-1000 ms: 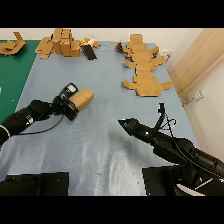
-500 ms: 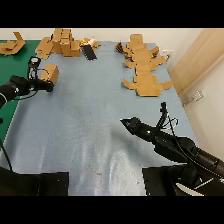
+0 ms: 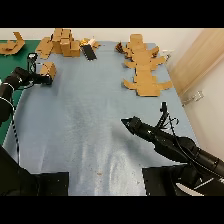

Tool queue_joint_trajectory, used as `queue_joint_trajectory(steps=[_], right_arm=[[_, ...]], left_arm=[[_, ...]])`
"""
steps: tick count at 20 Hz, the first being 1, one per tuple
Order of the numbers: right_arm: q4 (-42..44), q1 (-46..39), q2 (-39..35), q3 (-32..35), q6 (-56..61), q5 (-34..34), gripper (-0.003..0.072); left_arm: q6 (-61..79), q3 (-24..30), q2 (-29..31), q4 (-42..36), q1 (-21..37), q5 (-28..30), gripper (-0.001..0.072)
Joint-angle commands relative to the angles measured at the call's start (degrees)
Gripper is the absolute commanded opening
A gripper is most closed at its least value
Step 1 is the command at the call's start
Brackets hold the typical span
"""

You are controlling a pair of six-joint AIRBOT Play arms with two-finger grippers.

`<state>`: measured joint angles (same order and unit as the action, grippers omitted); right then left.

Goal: Fold the box.

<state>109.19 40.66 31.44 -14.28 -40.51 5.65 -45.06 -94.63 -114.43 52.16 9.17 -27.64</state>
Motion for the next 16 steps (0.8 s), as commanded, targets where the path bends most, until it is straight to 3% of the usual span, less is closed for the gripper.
queue_joint_trajectory(steps=[1,7,16], right_arm=[[0.02,-0.02,0.04,-0.04,0.02,0.04,0.0004],[0.04,0.0,0.02,-0.04,0.02,1.31,0.0005],[0.07,0.0,0.02,-0.07,0.02,4.48,0.0005]], left_arm=[[-3.5,-2.45,-1.53,3.17,0.09,-1.18,0.0701],[-6.47,-3.39,0.39,3.39,0.96,-5.49,0.0701],[-7.08,-6.86,8.9,5.09,3.02,-23.5,0.07]])
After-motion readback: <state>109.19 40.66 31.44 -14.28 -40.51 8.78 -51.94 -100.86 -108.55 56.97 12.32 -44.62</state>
